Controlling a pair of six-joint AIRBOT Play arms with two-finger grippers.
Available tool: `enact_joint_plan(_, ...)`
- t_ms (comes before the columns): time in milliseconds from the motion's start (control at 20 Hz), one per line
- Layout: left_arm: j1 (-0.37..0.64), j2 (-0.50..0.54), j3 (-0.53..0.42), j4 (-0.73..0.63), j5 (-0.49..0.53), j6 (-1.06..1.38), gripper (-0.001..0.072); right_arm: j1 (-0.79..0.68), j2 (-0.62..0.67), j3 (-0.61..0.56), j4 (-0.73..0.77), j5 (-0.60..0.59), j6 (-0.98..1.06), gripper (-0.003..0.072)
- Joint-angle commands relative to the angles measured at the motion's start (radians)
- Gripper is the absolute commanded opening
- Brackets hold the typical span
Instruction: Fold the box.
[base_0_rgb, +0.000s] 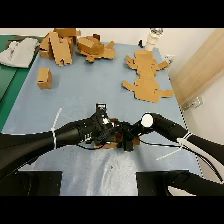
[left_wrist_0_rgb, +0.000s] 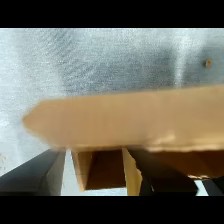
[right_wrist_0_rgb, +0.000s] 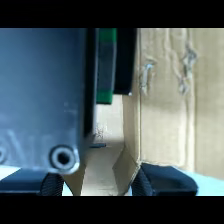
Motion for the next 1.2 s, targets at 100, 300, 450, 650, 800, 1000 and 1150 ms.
enact_joint_plan(100, 0.000, 0.003, 0.002, -0.001, -0.058, 0.000, 0.0534, 0.001, 0.000, 0.000, 0.002, 0.004, 0.002, 0.0468)
enact_joint_plan(300, 0.000, -0.005, 0.002, 0.004, -0.003, 0.000, 0.0534, 0.001, 0.000, 0.000, 0.002, 0.004, 0.002, 0.0468)
enact_joint_plan(450, 0.001, -0.023, 0.001, 0.004, 0.009, 0.000, 0.0526, 0.001, 0.000, 0.000, 0.002, 0.004, 0.002, 0.0468)
enact_joint_plan(650, 0.001, -0.060, 0.002, 0.004, 0.010, 0.000, 0.0525, 0.001, 0.000, 0.000, 0.002, 0.004, 0.002, 0.0468)
enact_joint_plan(800, 0.000, -0.072, 0.002, 0.004, 0.014, 0.000, 0.0122, 0.001, 0.000, 0.000, 0.002, 0.005, 0.002, 0.0468)
enact_joint_plan(1000, 0.000, -0.071, 0.002, 0.004, 0.049, 0.002, 0.0014, 0.001, 0.000, 0.000, 0.002, 0.005, 0.002, 0.0468)
enact_joint_plan(1150, 0.000, -0.071, 0.002, 0.004, 0.053, 0.004, 0.0015, 0.001, 0.000, 0.000, 0.002, 0.005, 0.002, 0.0468)
